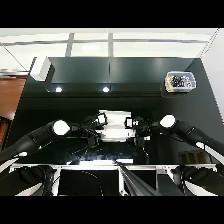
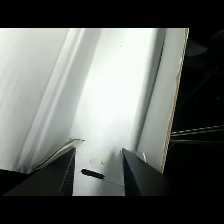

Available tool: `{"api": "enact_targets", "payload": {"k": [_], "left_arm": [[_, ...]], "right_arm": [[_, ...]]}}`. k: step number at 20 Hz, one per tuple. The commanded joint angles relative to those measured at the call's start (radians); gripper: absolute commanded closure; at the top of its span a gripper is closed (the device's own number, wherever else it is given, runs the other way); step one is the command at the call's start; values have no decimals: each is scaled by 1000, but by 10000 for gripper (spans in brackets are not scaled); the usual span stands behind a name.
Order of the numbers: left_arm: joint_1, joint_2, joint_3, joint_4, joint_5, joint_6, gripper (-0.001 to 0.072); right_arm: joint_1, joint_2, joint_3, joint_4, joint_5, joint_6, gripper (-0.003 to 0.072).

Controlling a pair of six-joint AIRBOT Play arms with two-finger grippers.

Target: Fold the box and place the chain.

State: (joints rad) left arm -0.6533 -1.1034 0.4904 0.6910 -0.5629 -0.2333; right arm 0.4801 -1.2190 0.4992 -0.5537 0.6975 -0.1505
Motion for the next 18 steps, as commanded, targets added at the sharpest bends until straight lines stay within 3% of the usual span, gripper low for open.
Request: {"api": "enact_targets", "payload": {"k": [1,3,4,5,6,7,10,14,18], "left_arm": [[-1,0,1,4,1,1,501],[-1,0,1,4,3,1,522],[0,0,1,4,3,1,468],[0,0,1,6,3,1,475],[0,0,1,7,2,-8,516],[1,5,1,11,1,-22,654],[45,71,1,95,-32,-167,682],[230,218,1,354,-255,-554,682],[502,296,1,385,-549,-668,682]], "right_arm": [[0,-1,0,0,0,0,452],[0,-1,0,0,0,0,452],[0,-1,0,0,0,0,452],[0,-1,0,0,0,0,452],[0,-1,0,1,-1,0,452],[0,0,0,1,-1,0,452],[0,-1,0,1,-1,0,452],[0,-1,0,2,-2,0,451],[0,-1,0,2,-2,0,452]]}}
